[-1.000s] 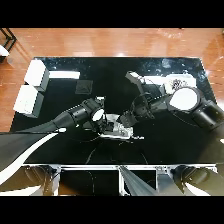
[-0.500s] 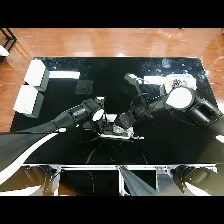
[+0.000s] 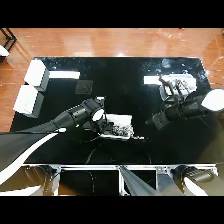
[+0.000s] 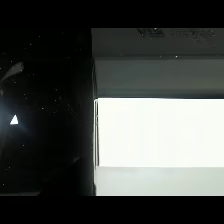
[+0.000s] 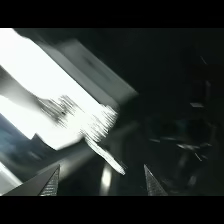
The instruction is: Fold the box and place the chain.
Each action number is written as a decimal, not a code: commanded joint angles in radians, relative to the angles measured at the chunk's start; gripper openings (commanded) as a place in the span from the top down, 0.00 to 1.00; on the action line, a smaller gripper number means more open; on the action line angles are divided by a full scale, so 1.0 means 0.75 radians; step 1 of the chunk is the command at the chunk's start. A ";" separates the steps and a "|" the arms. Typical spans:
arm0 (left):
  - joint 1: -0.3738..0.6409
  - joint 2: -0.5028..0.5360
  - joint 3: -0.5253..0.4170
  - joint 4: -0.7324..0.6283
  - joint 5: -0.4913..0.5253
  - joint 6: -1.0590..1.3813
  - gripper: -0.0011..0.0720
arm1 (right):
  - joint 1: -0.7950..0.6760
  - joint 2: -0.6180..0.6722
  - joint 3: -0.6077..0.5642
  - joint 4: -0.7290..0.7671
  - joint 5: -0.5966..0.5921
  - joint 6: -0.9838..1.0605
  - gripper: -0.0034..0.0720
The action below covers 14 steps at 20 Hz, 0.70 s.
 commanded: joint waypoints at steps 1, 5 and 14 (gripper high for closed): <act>0.000 0.001 -0.001 -0.001 -0.001 0.001 0.96 | -0.041 0.029 -0.230 -0.039 -0.103 -0.271 0.02; 0.001 0.001 -0.001 0.000 0.001 0.001 0.96 | 0.143 0.024 -0.392 -0.037 -0.413 -0.601 0.02; 0.001 0.001 -0.001 -0.001 -0.001 0.001 0.96 | 0.294 -0.134 -0.481 0.414 -0.742 -1.341 0.02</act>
